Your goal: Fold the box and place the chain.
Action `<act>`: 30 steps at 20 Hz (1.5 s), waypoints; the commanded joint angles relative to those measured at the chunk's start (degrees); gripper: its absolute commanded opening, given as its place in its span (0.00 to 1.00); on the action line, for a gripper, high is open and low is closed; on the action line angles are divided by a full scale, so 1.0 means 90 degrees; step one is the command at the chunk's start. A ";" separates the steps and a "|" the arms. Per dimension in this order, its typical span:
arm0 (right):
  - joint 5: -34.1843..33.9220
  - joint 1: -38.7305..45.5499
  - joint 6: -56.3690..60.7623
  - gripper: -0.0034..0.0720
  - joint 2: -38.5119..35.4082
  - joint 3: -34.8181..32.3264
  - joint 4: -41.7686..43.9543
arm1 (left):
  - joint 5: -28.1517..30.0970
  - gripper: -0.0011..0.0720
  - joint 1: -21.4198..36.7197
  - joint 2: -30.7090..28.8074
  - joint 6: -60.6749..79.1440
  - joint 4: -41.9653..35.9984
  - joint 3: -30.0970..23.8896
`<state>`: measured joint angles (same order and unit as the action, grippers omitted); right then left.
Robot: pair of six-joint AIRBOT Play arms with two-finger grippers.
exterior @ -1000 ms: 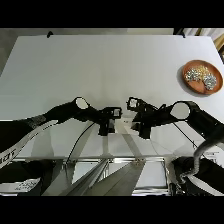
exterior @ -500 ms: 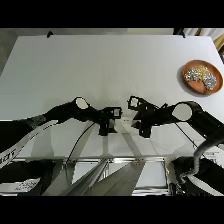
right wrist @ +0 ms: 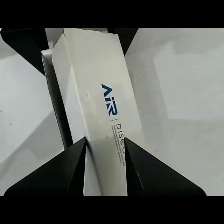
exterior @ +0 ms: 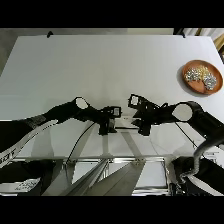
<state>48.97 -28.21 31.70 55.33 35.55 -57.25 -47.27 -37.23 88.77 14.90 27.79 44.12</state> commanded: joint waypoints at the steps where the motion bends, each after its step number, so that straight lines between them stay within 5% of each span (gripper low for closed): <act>1: 0.0100 -0.0005 0.0002 0.34 -0.0117 0.0012 -0.0002 | -0.0012 0.56 0.0000 -0.0005 0.0010 0.0007 0.0005; 19: 0.0491 -0.0199 -0.0002 0.34 0.0194 -0.0117 -0.0107 | -0.0010 0.56 0.0000 -0.0005 0.0010 0.0010 0.0005; 22: 0.0461 -0.0199 -0.0002 0.55 0.0100 -0.0117 -0.0087 | -0.0012 0.56 0.0000 -0.0005 0.0010 0.0010 0.0005; 30: 0.0250 -0.0138 -0.0155 0.59 -0.0328 -0.0114 0.0245 | -0.0012 0.56 0.0000 -0.0005 0.0010 0.0007 0.0005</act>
<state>52.16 -29.78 31.51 54.11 34.52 -57.60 -47.35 -37.23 88.77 15.03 27.90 44.12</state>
